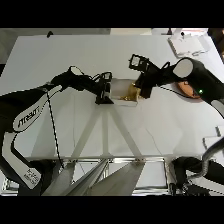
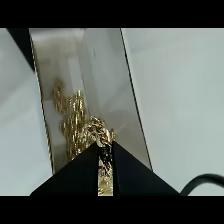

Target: Fold the box and place the chain.

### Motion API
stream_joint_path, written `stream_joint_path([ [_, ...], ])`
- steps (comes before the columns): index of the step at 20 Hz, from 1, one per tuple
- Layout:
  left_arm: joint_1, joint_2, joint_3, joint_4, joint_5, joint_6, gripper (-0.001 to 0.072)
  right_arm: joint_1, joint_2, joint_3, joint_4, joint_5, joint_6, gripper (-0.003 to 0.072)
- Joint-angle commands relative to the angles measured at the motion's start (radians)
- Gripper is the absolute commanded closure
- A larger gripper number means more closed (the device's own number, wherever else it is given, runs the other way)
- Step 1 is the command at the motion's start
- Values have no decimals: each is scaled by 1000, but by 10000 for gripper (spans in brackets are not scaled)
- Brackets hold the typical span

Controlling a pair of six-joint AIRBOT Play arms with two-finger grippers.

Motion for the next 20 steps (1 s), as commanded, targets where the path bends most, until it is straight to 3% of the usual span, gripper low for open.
stream_joint_path([
  [1,1,0,0,0,0,0,252,79,6,1,82,-145,3,678],
  [4,1,0,0,0,0,0,252,112,-11,1,81,-193,3,678],
  [13,0,0,0,0,0,0,252,111,-140,1,-64,-150,213,675],
  [14,1,0,0,0,0,0,252,111,-141,1,-60,-132,212,658],
  [16,0,0,0,0,0,0,252,111,-140,1,-53,-108,212,405],
  [17,1,0,0,0,0,0,252,111,-139,1,-53,-93,212,371],
  [20,0,0,0,0,0,0,252,110,-120,1,-54,-37,211,371],
])
